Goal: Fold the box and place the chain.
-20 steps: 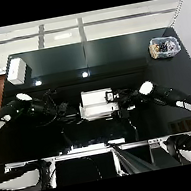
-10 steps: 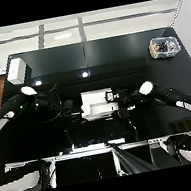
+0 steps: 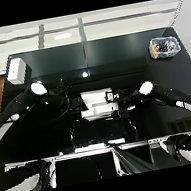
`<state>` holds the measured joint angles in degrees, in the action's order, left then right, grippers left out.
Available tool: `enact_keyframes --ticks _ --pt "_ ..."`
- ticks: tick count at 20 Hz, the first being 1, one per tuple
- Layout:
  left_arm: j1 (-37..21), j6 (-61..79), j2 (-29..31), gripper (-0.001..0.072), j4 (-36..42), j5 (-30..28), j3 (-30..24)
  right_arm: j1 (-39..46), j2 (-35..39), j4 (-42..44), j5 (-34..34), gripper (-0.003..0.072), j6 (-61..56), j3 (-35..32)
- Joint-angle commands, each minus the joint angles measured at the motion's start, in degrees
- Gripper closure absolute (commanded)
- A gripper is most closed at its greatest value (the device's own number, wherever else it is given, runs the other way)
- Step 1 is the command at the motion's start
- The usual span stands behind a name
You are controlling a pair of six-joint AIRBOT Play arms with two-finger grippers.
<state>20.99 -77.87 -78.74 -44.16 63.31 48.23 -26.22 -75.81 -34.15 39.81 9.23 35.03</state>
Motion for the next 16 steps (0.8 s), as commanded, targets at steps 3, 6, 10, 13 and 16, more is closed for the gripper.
enact_keyframes --ticks 3,6,10,13,16 --pt "4.11 -5.77 0.22 0.0298 -2.05 -2.29 0.42 0.02 -0.02 0.00 0.00 0.0559 0.02 0.02" --pt "6.43 -12.44 0.22 0.0298 -9.03 -3.41 2.10 0.02 -0.02 0.00 0.00 0.0559 0.00 0.02" --pt "9.22 -21.53 0.20 0.0298 -20.17 -3.34 4.61 0.02 -0.02 0.00 0.00 0.0559 0.02 0.02" --pt "11.91 -28.33 -0.37 0.0298 -26.03 -3.26 5.01 0.02 -0.02 0.00 0.00 0.0559 0.00 0.02" --pt "15.74 -32.96 -2.08 0.0298 -30.86 -3.10 6.56 0.02 -0.02 0.00 0.00 0.0559 0.00 0.02"
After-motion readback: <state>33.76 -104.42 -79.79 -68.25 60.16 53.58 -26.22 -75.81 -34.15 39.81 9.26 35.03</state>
